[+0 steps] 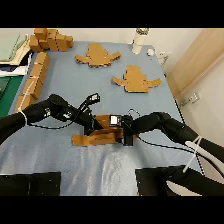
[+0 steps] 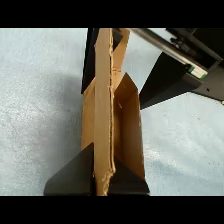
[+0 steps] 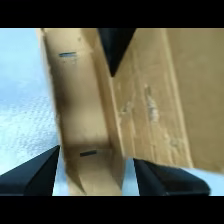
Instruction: Fold the box.
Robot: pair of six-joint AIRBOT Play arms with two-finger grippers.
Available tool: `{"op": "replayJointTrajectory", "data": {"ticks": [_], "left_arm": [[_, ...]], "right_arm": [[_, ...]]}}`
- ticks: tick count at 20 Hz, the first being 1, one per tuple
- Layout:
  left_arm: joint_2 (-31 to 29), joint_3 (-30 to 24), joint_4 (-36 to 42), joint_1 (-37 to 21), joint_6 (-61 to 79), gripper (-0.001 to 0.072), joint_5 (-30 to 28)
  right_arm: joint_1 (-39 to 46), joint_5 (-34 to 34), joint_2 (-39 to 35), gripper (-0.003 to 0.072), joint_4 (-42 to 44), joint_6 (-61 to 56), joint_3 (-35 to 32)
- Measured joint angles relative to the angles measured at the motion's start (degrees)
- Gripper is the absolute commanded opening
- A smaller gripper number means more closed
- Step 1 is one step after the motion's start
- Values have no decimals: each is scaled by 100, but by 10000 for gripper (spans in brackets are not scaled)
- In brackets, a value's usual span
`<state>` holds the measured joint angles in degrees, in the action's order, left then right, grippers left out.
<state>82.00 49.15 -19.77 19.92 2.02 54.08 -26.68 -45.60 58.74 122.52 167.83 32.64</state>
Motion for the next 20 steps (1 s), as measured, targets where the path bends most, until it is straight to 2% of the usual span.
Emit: {"op": "replayJointTrajectory", "data": {"ticks": [8,20], "left_arm": [[0,0,-2,0,0,13,7],[0,0,4,0,0,13,-9]], "right_arm": [[107,-442,398,710,284,39,155],[107,-389,413,699,195,280,160]]}}
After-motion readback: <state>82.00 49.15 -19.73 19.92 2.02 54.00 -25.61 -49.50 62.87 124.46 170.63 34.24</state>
